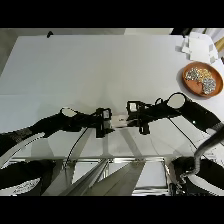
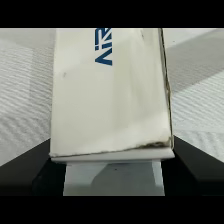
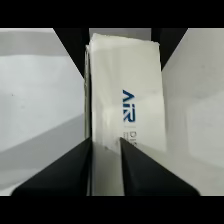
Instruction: Fold the box and place the chain.
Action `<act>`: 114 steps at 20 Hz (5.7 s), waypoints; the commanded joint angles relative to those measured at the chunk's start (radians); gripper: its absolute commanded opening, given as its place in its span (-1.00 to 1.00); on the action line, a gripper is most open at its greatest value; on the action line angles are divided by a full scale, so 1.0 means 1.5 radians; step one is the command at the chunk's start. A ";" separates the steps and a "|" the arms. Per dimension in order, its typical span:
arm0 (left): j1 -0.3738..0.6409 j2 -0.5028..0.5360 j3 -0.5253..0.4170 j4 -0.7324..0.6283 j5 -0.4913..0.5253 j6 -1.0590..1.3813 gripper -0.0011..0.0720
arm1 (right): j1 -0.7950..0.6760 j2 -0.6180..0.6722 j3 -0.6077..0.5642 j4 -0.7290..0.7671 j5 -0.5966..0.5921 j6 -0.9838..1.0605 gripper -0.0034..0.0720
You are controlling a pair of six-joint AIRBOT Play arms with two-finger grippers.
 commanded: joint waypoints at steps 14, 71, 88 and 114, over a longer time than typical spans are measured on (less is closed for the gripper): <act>0.000 0.000 0.000 -0.001 0.003 -0.001 -0.78 | 0.000 0.057 -0.003 0.136 0.017 0.000 -0.80; 0.000 0.000 0.000 -0.001 0.003 -0.001 -0.78 | 0.000 0.160 -0.024 -0.503 0.351 1.077 -0.88; 0.021 0.249 -0.001 0.067 0.363 -0.304 -0.95 | 0.000 0.160 -0.024 -0.390 0.267 1.149 -0.88; 0.551 0.370 -0.249 0.040 0.339 -0.441 0.04 | 0.000 0.161 -0.024 -0.390 0.268 1.149 -0.88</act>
